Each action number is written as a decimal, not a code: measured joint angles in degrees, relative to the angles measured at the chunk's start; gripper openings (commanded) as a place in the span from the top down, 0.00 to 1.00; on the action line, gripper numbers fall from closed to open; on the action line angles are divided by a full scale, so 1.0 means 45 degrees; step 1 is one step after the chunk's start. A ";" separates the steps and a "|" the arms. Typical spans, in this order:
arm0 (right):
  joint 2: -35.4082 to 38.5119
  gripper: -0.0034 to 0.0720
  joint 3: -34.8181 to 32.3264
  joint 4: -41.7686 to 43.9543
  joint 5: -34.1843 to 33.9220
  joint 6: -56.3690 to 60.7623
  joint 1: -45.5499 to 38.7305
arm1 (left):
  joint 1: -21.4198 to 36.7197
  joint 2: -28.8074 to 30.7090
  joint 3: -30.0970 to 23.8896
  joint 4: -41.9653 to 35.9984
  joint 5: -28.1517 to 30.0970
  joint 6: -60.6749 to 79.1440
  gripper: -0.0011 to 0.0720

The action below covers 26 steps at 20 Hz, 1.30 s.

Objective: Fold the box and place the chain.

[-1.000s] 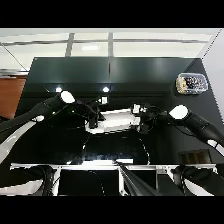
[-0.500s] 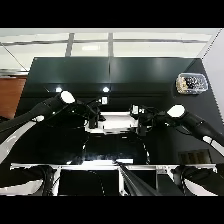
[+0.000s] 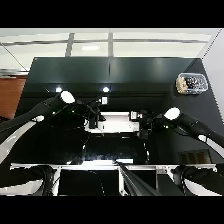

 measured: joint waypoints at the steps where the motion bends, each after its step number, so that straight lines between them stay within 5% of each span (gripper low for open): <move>1: -0.0015 0.02 -0.0010 0.0005 -0.0039 0.0000 0.0000 | 0.0000 0.0000 0.0000 0.0000 0.0000 0.0000 0.95; 11: -0.0345 0.02 -0.0024 0.0491 -0.0257 -0.0583 0.0199 | 0.0000 0.0000 0.0000 -0.0015 0.0000 -0.0005 0.95; 13: -0.0369 0.27 -0.0024 0.0408 -0.0345 -0.0471 0.0340 | 0.0000 0.0000 0.0000 -0.0015 -0.0005 0.0000 0.95; 19: -0.0403 0.30 -0.0024 0.0238 -0.0578 -0.0253 0.0457 | 0.0000 0.0000 0.0000 -0.0005 -0.0015 0.0000 0.94; 20: -0.0403 0.30 -0.0024 0.0223 -0.0597 -0.0238 0.0461 | 0.0000 0.0000 0.0000 -0.0005 -0.0005 -0.0053 0.87; 24: -0.0408 0.30 -0.0024 0.0180 -0.0753 -0.0243 0.0471 | 0.0112 0.0272 0.0180 0.0359 -0.0267 -0.0510 0.10; 26: -0.0408 0.30 -0.0024 0.0170 -0.0748 -0.0238 0.0471 | 0.0267 0.0787 0.0350 0.1044 -0.0520 -0.1428 0.10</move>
